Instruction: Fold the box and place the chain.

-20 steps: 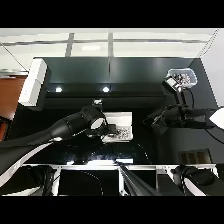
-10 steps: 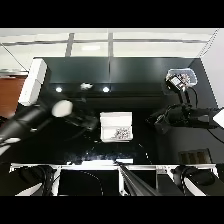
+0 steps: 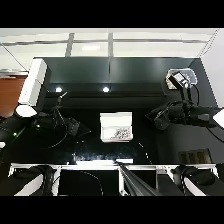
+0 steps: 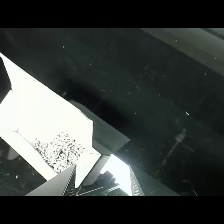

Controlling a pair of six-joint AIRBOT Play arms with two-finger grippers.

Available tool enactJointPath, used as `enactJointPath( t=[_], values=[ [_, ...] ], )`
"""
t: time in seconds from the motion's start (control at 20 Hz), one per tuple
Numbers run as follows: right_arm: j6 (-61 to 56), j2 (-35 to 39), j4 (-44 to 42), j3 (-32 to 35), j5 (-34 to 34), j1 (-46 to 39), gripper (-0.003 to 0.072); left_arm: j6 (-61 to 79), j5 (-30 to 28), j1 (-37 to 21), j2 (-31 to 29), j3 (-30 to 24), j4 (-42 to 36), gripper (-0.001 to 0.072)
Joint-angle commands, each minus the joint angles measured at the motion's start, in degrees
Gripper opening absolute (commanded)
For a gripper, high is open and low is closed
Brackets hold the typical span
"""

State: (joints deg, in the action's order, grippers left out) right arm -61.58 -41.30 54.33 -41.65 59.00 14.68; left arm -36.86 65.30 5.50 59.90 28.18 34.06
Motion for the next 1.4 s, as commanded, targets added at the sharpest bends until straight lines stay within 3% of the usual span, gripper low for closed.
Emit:
enactJointPath(
  t=[0.0, 0.1, 0.25, 0.45, 1.15, 1.35],
  values=[
    [-0.6, 0.1, 0.9, 0.0, -0.2, 0.0, 0.0389, 30.6, -0.2, 0.3, 2.9, -3.2, -4.2, 0.0718],
    [-0.6, 0.1, 2.0, 0.0, -0.2, 0.0, 0.0389, 43.6, -2.0, 4.3, 3.0, -3.1, -2.6, 0.0718],
    [-1.6, 0.1, 2.3, 0.0, -0.3, 0.0, 0.0389, 55.7, -9.7, 11.9, 4.6, -2.2, 0.0, 0.0718],
    [-2.1, 0.0, 2.3, 0.0, -0.3, 0.0, 0.0389, 53.3, -12.0, 17.1, 11.3, 1.5, 1.2, 0.071],
    [-2.1, 0.0, 3.0, 0.4, -1.4, 0.0, 0.0389, 48.2, -12.9, 19.8, 15.5, 5.9, -0.5, 0.0709],
    [-2.1, 0.0, 3.0, 0.4, -1.4, 0.0, 0.0389, 45.4, -16.2, 21.2, 15.6, 6.0, -0.2, 0.0709]
  ],
)
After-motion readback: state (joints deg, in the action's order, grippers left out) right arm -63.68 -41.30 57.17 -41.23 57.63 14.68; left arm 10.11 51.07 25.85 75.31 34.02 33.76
